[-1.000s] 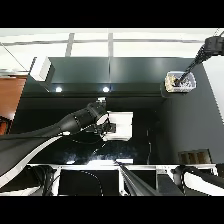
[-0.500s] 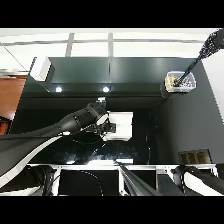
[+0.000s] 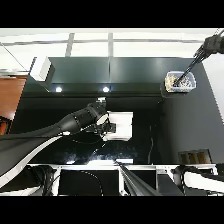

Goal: Fold the box and place the chain.

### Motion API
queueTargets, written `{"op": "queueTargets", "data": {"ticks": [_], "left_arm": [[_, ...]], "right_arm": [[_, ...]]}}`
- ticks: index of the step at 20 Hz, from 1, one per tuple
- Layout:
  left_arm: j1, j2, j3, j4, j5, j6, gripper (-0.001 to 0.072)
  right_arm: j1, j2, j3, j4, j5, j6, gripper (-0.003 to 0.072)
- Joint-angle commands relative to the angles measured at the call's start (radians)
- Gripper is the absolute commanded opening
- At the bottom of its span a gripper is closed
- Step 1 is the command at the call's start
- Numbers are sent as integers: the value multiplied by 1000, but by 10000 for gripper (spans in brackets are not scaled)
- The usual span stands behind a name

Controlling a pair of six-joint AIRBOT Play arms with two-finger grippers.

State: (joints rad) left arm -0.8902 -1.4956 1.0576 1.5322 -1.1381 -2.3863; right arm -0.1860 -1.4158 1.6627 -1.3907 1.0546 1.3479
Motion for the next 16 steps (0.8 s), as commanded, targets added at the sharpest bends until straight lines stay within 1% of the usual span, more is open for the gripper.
{"op": "queueTargets", "data": {"ticks": [1, 3, 6, 8, 11, 15, 16], "left_arm": [[0, 0, 0, 0, 0, 0, 28], [0, 0, 0, 0, 0, 0, 28], [0, 0, 0, 0, 0, 0, 28], [0, 0, 0, 0, 0, 0, 28], [0, 0, 0, 0, 1, 0, 28], [0, 0, 0, 0, 1, 0, 28], [0, 0, 0, 0, 1, 0, 28]], "right_arm": [[-8, -143, 0, -29, -8, 32, 4], [-3, -225, 0, 3, 3, 33, 4], [2, -341, 0, 8, 5, 85, 5], [2, -396, 0, 7, 3, 109, 5], [1, -432, 0, 10, 1, 122, 6], [1, -432, 0, 12, 5, 122, 23], [1, -432, 0, 23, 11, 121, 244]]}}
